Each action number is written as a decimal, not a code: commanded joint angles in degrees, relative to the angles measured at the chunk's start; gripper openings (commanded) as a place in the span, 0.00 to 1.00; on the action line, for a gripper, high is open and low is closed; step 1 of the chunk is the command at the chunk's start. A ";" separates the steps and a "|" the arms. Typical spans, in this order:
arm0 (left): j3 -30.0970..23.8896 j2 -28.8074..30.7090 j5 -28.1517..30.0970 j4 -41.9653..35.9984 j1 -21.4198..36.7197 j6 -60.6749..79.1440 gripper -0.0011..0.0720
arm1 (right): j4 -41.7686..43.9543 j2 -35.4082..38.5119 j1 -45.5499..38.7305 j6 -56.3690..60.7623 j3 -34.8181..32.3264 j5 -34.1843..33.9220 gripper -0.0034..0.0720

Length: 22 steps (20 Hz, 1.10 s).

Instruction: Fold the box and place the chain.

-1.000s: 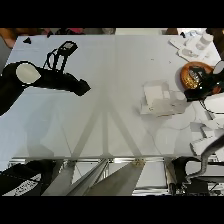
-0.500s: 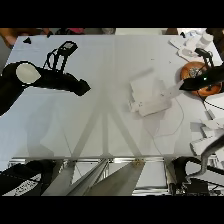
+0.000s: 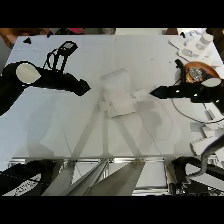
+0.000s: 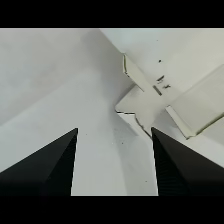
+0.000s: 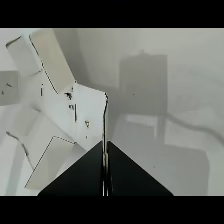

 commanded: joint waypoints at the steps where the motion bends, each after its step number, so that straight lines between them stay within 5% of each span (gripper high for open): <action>1: -0.02 -0.02 0.00 0.00 -0.02 0.00 0.70 | 9.05 0.48 6.10 -4.90 -5.40 -14.53 0.05; 7: -0.02 -0.02 0.00 0.00 -0.02 0.00 0.70 | 14.53 0.46 12.57 -4.22 -11.10 -30.27 0.05; 22: -0.02 -0.02 0.02 -0.09 -0.02 0.00 0.70 | 13.53 -0.04 12.90 -2.91 -11.41 -29.64 0.06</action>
